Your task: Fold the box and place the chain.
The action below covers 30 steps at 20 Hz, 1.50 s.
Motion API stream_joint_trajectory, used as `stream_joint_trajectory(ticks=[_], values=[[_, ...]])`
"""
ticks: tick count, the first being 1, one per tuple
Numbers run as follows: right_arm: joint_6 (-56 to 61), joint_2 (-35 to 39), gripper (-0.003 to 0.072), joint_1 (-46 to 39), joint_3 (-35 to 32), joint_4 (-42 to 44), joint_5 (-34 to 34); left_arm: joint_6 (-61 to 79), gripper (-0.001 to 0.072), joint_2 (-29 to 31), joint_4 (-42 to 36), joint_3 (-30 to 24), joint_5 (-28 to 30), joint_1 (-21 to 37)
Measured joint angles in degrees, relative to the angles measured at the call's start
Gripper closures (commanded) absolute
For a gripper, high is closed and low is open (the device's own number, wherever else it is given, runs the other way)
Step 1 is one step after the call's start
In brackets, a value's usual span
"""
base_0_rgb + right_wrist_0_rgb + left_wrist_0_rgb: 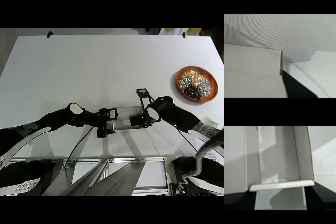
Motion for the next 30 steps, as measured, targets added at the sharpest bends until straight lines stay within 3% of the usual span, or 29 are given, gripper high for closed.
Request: stream_joint_trajectory(ticks=[1, 9, 12, 16, 18, 24, 30], values=[[-0.11, 0.11, 0.0344, -0.04, -0.02, -0.04, 0.76, 0.07, 0.0499, 0.0, 0.02, 0.0, -0.02, 0.0], [-13.7, 9.57, 0.0349, -2.21, 1.11, -0.09, 3.58, -0.11, 0.0499, 0.0, -0.02, 0.0, -0.02, 0.0], [-20.13, 13.86, 0.0426, -7.26, 6.29, -0.11, 9.75, -0.13, 0.0499, 0.0, -0.04, 0.0, -0.02, 0.0], [-27.71, 14.88, 0.0435, -20.9, 16.5, -0.37, 14.08, -0.13, 0.05, 0.0, -0.04, 0.0, -0.02, 0.0], [-30.25, 13.49, 0.0471, -29.62, 20.28, -0.35, 12.79, -0.13, 0.0499, 0.0, -0.04, 0.0, 0.0, 0.0], [-36.35, 3.63, 0.0473, -51.6, 26.27, 5.81, 6.91, -0.13, 0.0499, 0.0, -0.04, 0.0, 0.0, 0.0], [-40.94, -7.61, 0.0473, -58.69, 27.74, 4.2, 3.76, -0.15, 0.0499, 0.0, -0.04, 0.0, 0.0, 0.0]])
